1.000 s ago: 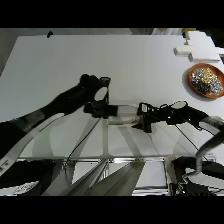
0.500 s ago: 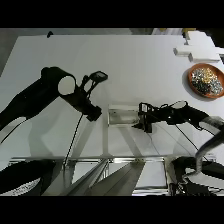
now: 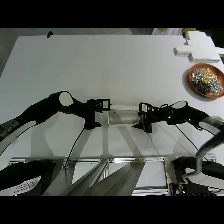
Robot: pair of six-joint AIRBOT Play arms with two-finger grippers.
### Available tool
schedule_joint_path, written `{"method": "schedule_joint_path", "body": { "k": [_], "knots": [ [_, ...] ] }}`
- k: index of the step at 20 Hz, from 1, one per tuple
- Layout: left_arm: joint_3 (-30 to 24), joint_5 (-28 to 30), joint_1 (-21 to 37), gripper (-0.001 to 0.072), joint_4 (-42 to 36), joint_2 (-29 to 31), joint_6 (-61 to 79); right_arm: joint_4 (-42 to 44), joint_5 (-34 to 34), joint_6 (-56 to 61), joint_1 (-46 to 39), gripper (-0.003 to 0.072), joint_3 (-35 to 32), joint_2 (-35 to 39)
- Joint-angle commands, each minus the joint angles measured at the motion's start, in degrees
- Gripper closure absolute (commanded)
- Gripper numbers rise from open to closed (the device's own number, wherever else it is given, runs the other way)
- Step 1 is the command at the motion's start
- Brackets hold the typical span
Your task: Fold the box and place the chain.
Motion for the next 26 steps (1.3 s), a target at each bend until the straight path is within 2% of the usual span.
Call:
{"method": "schedule_joint_path", "body": {
  "k": [1,7,14,18,26],
  "knots": [
    [-1.42,2.91,0.87,0.0008,-9.22,-4.48,14.12,0.00,0.02,-0.02,0.02,0.0273,0.04,0.04],
    [-1.42,4.42,-0.68,0.0006,-18.21,-5.27,21.18,0.02,0.02,0.00,0.00,0.0273,0.04,0.04],
    [-1.49,4.28,-1.68,0.0005,-18.47,-5.29,20.98,0.00,0.02,0.00,0.00,0.0273,0.04,0.04],
    [-1.75,1.36,-1.05,0.0001,-18.03,-5.27,20.98,0.00,0.02,0.00,0.02,0.0273,0.04,0.04],
    [-3.26,2.03,0.07,-0.0001,-20.41,-4.96,21.24,0.02,0.02,0.00,0.00,0.0273,0.04,0.04]
  ]
}}
